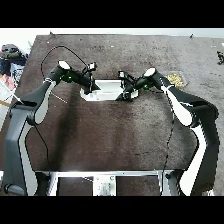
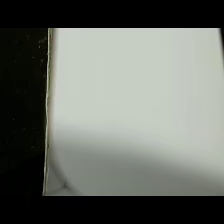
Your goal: Fold the box and place the chain.
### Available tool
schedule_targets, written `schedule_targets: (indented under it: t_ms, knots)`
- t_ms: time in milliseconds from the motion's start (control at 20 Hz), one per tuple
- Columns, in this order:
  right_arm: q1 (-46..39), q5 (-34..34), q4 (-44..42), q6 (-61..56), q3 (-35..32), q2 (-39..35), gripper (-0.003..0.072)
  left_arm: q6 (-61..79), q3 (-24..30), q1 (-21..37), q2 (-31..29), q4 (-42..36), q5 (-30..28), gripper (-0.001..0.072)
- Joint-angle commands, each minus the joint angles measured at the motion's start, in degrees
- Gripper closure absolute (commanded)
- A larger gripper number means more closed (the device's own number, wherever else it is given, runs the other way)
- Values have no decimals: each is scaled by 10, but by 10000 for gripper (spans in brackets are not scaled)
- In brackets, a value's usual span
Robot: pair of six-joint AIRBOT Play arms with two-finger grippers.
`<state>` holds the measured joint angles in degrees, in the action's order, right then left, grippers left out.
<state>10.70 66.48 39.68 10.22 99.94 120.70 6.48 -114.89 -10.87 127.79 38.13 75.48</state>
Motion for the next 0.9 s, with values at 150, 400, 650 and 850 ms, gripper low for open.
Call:
schedule_targets:
  t_ms: [150, 400, 650, 850]
  knots:
    - [0, 0, 0, 0, 0, 0, 148, 0, 0, 0, 0, 0, 0, 698]
    - [0, 0, 0, 0, 0, 0, 148, 0, 0, 0, 0, 0, 0, 699]
    - [0, 0, 0, 0, 0, 0, 148, 0, 0, 0, 0, 0, 1, 698]
    - [0, 0, 0, 0, 0, 0, 148, -10, 0, 0, 0, -13, 1, 291]
